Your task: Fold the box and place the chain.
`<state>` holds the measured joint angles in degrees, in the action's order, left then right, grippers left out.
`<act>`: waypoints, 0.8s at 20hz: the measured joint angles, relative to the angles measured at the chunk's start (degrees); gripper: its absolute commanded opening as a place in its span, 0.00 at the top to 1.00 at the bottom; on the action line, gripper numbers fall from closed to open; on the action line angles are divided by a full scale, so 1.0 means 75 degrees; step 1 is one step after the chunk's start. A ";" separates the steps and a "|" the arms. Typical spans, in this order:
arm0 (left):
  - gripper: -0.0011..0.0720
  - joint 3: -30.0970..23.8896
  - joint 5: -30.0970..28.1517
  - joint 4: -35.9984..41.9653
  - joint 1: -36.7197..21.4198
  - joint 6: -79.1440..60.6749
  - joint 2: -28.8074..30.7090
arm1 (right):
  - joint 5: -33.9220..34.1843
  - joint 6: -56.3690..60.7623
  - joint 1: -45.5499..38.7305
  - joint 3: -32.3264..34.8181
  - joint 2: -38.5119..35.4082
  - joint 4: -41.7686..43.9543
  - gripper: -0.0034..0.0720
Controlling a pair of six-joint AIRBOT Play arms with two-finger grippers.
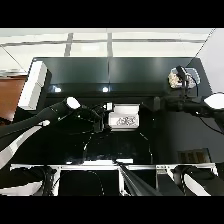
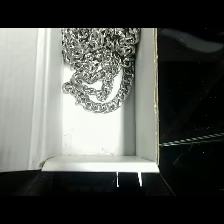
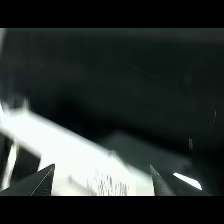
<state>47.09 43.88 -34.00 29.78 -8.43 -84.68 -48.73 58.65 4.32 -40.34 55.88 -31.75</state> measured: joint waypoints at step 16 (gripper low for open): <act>0.48 0.0003 -0.0055 -0.0023 0.0006 0.0006 0.0000 | -0.1005 -0.4366 0.1300 -0.1915 0.1944 -0.2151 0.02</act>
